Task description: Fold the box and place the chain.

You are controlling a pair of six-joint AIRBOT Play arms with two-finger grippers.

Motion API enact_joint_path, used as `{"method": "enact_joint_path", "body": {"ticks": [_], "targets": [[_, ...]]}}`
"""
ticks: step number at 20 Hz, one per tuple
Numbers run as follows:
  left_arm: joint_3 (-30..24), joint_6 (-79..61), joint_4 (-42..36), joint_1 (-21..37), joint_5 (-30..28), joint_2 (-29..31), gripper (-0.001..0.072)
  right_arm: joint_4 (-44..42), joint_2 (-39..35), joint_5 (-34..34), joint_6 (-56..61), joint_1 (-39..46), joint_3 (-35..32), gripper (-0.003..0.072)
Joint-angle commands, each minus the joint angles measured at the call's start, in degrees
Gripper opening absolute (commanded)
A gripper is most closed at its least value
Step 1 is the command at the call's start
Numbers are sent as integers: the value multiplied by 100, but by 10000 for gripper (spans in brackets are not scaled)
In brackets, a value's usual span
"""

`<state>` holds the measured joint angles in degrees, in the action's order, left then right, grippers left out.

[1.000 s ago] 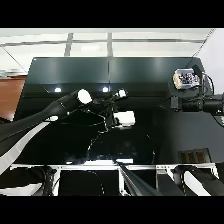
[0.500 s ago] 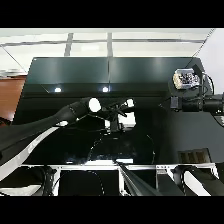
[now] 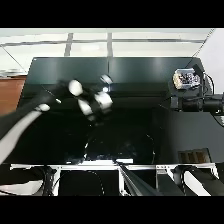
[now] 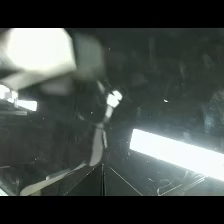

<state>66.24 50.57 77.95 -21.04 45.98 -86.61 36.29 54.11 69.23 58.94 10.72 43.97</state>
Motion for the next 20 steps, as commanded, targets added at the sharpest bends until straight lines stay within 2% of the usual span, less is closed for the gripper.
{"method": "enact_joint_path", "body": {"ticks": [1,3,5,8,11,15,19,20], "targets": [[490,1187,332,2085,-302,-105,352,-2,-4,-116,2,0,7,19],[1113,1294,-103,3123,-275,-481,351,-2,-4,-177,2,0,7,19],[1945,1303,-402,3807,-22,-1045,351,-7,-4,-284,2,0,7,19],[3412,1423,-313,4223,411,-2100,351,-11,-4,-396,4,0,7,19],[4312,1416,-146,4234,291,-2850,352,-2,-2,-448,160,0,7,20],[5012,1419,-153,4017,229,-3517,352,-2,-2,-726,282,0,7,19],[5027,1425,-219,3834,271,-3648,362,42,-2,-807,282,0,7,19],[5073,1423,-184,3827,334,-3609,474,44,-2,-798,282,0,7,19]]}}
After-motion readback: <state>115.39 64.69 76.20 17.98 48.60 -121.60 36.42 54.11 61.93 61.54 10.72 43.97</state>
